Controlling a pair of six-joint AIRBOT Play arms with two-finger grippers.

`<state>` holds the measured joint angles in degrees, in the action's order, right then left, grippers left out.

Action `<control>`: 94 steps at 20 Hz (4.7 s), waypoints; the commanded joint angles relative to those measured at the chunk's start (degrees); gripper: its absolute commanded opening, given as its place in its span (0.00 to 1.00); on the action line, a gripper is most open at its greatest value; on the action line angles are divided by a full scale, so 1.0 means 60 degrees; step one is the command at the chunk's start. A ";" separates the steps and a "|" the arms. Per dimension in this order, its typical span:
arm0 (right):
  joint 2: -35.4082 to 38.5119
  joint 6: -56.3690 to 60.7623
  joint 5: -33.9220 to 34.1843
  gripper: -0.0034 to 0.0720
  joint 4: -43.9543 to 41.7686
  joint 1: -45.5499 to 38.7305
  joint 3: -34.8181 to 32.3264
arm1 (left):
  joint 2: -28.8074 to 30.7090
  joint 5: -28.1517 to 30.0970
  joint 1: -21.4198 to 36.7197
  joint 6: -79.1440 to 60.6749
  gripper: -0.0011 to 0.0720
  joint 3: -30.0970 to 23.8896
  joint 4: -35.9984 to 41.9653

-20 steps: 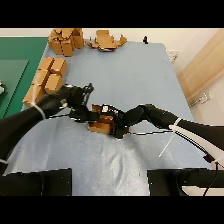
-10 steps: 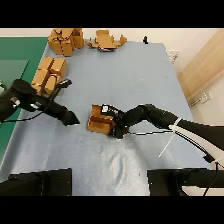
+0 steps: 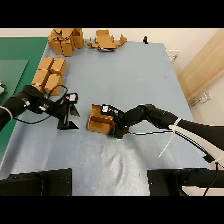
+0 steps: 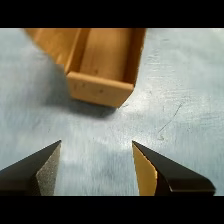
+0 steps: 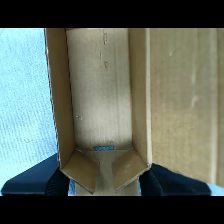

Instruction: Fold the box.

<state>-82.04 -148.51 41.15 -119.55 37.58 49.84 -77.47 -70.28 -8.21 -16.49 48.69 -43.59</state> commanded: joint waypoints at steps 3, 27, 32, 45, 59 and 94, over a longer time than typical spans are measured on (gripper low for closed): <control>-0.0007 0.0015 0.0011 0.06 -0.0015 0.0007 -0.0007 | -0.0430 0.0874 -0.1326 -0.0590 0.95 0.0040 0.0208; -0.0007 0.0011 0.0018 0.06 -0.0007 0.0004 -0.0007 | -0.1064 0.0965 -0.1690 -0.0514 0.95 0.0346 0.0448; -0.0007 0.0011 0.0018 0.06 0.0004 0.0000 -0.0007 | -0.1173 0.1155 -0.1887 -0.0521 0.95 0.0346 0.0426; 0.0590 0.1388 0.0929 0.84 0.0987 -0.0266 -0.0007 | -0.1173 0.1104 -0.1905 -0.0525 0.24 0.0342 0.0182; 0.3118 0.1807 0.1362 0.06 -0.2561 -0.1242 0.0055 | -0.1173 0.1308 -0.1902 -0.0499 0.24 0.0342 0.0178; 0.3297 0.2484 0.2313 0.45 0.1861 -0.1235 -0.0750 | -0.1173 0.1399 -0.1898 -0.0248 0.04 0.0346 -0.0062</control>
<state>-65.19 -129.16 60.20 -110.85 28.91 53.15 -84.49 -61.98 -19.66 -18.15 50.76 -43.75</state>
